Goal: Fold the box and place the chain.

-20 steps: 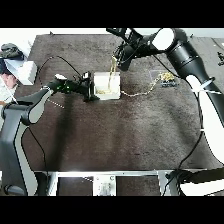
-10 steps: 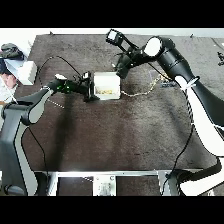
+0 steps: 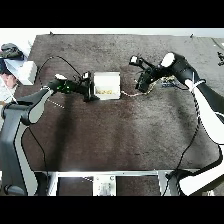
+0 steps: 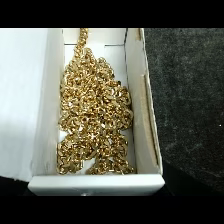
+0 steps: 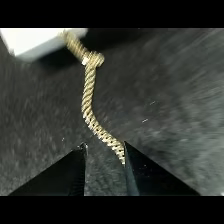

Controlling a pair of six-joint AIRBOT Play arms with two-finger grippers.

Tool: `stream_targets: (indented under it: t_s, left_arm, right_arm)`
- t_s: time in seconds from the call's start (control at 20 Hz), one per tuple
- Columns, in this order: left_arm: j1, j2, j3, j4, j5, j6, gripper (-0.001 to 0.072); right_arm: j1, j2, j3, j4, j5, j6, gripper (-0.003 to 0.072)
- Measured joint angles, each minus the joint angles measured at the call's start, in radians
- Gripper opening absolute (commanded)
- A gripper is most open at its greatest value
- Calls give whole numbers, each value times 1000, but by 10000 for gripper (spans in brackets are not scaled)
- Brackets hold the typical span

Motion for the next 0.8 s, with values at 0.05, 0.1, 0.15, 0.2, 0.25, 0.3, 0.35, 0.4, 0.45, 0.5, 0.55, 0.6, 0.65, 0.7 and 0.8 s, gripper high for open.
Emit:
stream_targets:
  t_s: [0.05,0.1,0.15,0.2,0.25,0.3,0.35,0.4,0.45,0.5,0.55,0.6,0.65,0.7,0.8]
  left_arm:
    - [0,0,0,0,0,0,468]
    - [0,0,0,0,0,0,468]
    - [0,0,0,0,0,0,469]
    - [0,0,0,0,0,0,468]
    - [0,0,0,0,0,0,468]
    - [0,0,0,0,0,0,468]
    - [0,0,0,0,0,0,468]
    - [0,0,0,0,0,0,468]
    - [0,0,0,0,0,0,468]
    - [0,0,0,0,0,0,468]
    - [0,0,0,0,0,0,469]
    - [0,0,0,0,0,0,468]
    - [0,0,0,0,0,0,469]
    - [0,0,0,0,0,0,469]
    - [0,0,0,0,0,0,468]
  right_arm:
    - [-5,-16,-6,22,6,-31,269]
    - [-9,-36,-11,35,15,-61,269]
    - [-13,-53,-14,42,20,-85,269]
    - [-19,-69,-16,48,21,-108,268]
    - [-20,-84,-18,52,21,-125,269]
    - [-20,-98,-19,59,23,-142,269]
    - [-19,-109,-20,63,26,-154,269]
    - [-21,-119,-20,67,19,-163,269]
    - [-23,-128,-19,66,8,-169,269]
    - [-24,-135,-15,66,-1,-175,269]
    - [-23,-141,-8,68,-8,-181,268]
    - [-21,-146,-2,71,-13,-184,269]
    - [-21,-149,4,71,-21,-188,268]
    - [-23,-151,9,71,-34,-191,268]
    - [-22,-156,14,70,-44,-200,267]
